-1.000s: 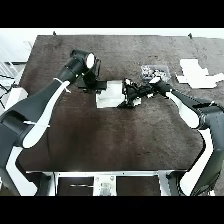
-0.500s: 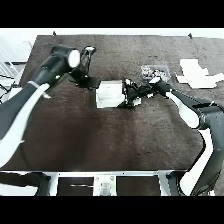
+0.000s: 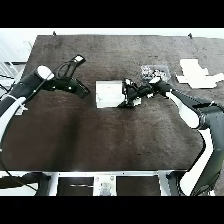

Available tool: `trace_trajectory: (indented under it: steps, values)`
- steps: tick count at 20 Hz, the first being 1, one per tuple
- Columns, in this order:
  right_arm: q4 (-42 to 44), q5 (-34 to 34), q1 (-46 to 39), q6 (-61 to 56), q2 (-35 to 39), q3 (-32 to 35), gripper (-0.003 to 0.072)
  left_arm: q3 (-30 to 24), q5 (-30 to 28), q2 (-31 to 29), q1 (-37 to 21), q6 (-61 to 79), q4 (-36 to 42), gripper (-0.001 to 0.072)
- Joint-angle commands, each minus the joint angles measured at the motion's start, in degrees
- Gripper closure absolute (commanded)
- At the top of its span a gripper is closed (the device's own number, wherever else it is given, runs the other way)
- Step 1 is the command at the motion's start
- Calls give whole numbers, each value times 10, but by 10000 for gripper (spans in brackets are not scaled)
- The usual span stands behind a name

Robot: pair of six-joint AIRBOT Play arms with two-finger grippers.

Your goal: Fold the box and place the chain.

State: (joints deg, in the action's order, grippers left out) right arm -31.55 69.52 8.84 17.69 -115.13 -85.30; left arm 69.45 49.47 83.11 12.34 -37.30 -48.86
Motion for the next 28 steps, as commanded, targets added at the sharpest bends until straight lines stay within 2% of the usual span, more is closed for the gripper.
trace_trajectory:
  steps: [1,2,4,7,10,14,16,22,28]
  values:
    - [0,0,1,0,0,0,100,-16,0,-1,-13,112,47,198]
    - [0,0,1,0,0,0,100,-16,7,4,-13,164,66,20]
    - [0,0,1,0,0,0,99,-15,39,21,-21,273,102,23]
    - [0,0,1,0,0,0,99,-10,75,57,-33,403,108,22]
    - [0,0,1,0,0,0,99,21,106,109,-45,499,130,22]
    - [0,0,1,0,0,0,99,118,179,208,-58,509,134,23]
    - [0,0,1,0,0,0,99,149,198,238,-58,514,134,22]
    - [0,0,1,0,0,0,99,192,231,295,-58,527,143,22]
    - [0,0,1,0,0,0,99,192,246,296,-57,573,190,20]
